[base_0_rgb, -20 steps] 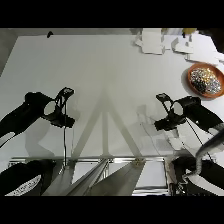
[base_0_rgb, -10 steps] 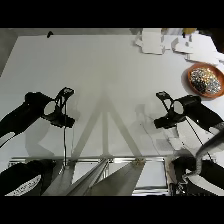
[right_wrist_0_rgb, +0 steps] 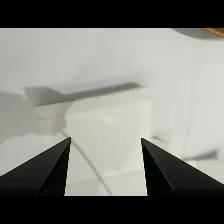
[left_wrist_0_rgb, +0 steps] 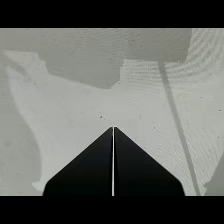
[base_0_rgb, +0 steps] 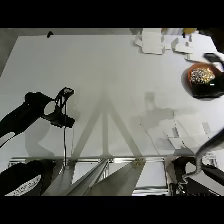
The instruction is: Fold the box and place the chain.
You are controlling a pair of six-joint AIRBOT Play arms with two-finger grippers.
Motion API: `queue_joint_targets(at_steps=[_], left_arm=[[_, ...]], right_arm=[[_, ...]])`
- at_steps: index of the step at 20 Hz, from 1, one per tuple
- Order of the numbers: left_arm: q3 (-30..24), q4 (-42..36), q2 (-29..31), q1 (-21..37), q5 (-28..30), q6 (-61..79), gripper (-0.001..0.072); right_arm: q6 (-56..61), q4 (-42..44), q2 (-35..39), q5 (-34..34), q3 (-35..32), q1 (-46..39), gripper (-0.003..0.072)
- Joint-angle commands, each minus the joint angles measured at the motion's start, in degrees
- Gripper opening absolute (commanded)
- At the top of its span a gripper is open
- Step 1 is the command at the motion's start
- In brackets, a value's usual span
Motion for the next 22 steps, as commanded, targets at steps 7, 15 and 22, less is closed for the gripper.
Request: queue_joint_targets(at_steps=[7, 15, 22], left_arm=[[0.00, 0.02, -0.02, 0.04, 0.02, 0.00, 0.0011], [-0.02, 0.02, -0.02, 0.04, 0.02, 0.00, 0.0011], [-0.02, 0.02, -0.02, 0.04, 0.02, 0.00, 0.0011]], right_arm=[[-17.42, 7.30, -13.16, 3.32, 2.97, -37.68, 0.0483], [-26.64, 2.62, -20.90, 1.33, 3.04, -41.72, 0.0546], [-27.28, 1.66, -25.53, 2.60, 3.58, -41.72, 0.0501]])
